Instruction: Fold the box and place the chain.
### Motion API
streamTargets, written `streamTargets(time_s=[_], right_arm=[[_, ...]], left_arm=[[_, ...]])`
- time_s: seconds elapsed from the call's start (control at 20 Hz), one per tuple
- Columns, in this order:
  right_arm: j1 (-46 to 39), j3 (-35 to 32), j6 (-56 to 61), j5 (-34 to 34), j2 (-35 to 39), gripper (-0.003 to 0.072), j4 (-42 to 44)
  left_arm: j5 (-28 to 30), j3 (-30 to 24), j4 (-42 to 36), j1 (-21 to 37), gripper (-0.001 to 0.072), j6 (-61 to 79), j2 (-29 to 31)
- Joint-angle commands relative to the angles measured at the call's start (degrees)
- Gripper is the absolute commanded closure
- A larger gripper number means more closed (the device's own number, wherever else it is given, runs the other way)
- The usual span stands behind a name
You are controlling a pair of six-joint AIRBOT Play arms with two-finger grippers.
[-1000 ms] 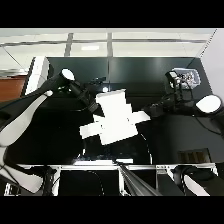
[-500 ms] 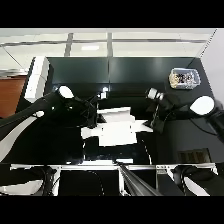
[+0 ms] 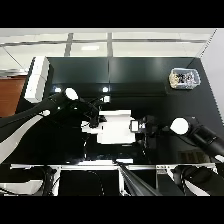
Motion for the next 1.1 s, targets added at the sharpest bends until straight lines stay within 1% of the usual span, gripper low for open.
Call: streamTargets(time_s=[0.0, 0.15, 0.35, 0.45, 0.65, 0.75, 0.8, 0.9, 0.95, 1.05], right_arm=[[5.2, -2.3, -0.6, -6.0, -0.9, -0.0024, -0.1], [7.4, -2.3, -0.6, -9.6, -3.0, -0.0024, 2.2], [9.6, -2.1, -0.6, -15.6, -4.8, -0.0024, 2.9], [8.7, -0.8, -0.5, -14.8, -4.3, -0.0024, 1.7], [3.8, 3.9, -0.4, -11.0, -3.8, -0.0024, 1.6], [1.8, 5.1, -0.6, -11.0, -3.9, -0.0024, 3.7], [1.0, 5.2, -0.8, -10.8, -3.9, -0.0023, 6.1], [-1.7, 5.2, -4.0, -8.1, -4.4, -0.0023, 11.1], [-2.8, 5.2, -5.9, -7.2, -4.7, -0.0024, 12.1], [-4.8, 5.2, -7.1, -7.5, -5.2, -0.0024, 12.5]], left_arm=[[-0.1, 0.2, 0.4, 0.0, 0.0683, -0.6, -0.7], [-0.1, 0.3, 0.4, 0.0, 0.0683, -0.6, -0.7], [-0.7, 0.3, 0.4, 0.0, 0.0683, -0.6, -0.7], [-1.2, 0.3, 0.4, 0.0, 0.0683, -0.6, -0.7], [-1.4, 0.3, 0.4, 0.0, 0.0683, -0.6, -0.7], [-1.8, 0.3, 0.4, 0.0, 0.0683, -0.6, -0.7], [-1.9, 0.3, 0.4, 0.0, 0.0683, -0.6, -0.7], [-2.0, 0.4, 0.4, 0.0, 0.0684, -0.6, -0.7], [-2.1, 0.4, 0.4, 0.0, 0.0684, -0.6, -0.7], [-2.4, 0.4, 0.4, 0.0, 0.0684, -0.6, -0.7]])
